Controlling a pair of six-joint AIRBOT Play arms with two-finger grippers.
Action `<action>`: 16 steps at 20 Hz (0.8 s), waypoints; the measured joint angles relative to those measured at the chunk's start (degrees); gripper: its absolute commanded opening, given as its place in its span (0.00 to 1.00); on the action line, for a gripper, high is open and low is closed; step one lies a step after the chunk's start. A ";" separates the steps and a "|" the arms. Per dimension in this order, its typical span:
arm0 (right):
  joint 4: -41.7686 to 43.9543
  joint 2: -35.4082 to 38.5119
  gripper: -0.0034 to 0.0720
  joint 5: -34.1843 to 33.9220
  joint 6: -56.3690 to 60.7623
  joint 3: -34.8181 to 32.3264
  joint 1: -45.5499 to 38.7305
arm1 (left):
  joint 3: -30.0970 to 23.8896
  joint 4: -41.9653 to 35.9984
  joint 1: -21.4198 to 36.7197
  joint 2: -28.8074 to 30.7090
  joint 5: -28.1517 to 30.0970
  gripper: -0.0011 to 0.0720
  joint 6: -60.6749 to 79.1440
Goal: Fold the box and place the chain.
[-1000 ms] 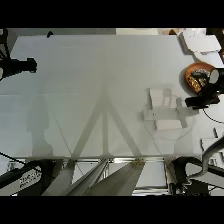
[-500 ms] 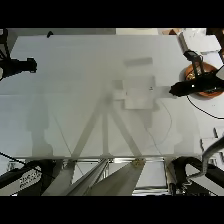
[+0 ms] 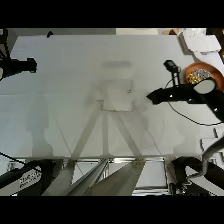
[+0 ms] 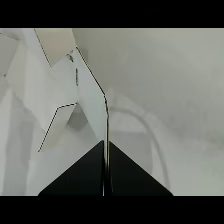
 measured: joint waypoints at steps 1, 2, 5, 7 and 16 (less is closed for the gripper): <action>0.37 -0.20 0.06 -2.97 -0.79 -0.50 2.03 | 0.00 0.00 0.00 0.00 0.00 0.97 0.00; 0.70 -0.59 0.06 -5.99 -1.29 -0.92 4.04 | 0.00 0.00 0.00 0.00 0.00 0.97 0.00; 1.29 -3.39 0.06 -12.94 -2.27 -1.55 8.44 | 0.00 0.00 0.00 0.00 0.00 0.97 0.00; 1.84 -5.95 0.06 -15.43 -2.43 -1.73 9.79 | 0.00 0.00 0.00 0.00 0.00 0.97 -0.02; 5.75 -10.45 0.06 -22.99 -2.03 -1.95 11.32 | 0.00 0.00 0.00 -0.02 0.00 0.97 -0.02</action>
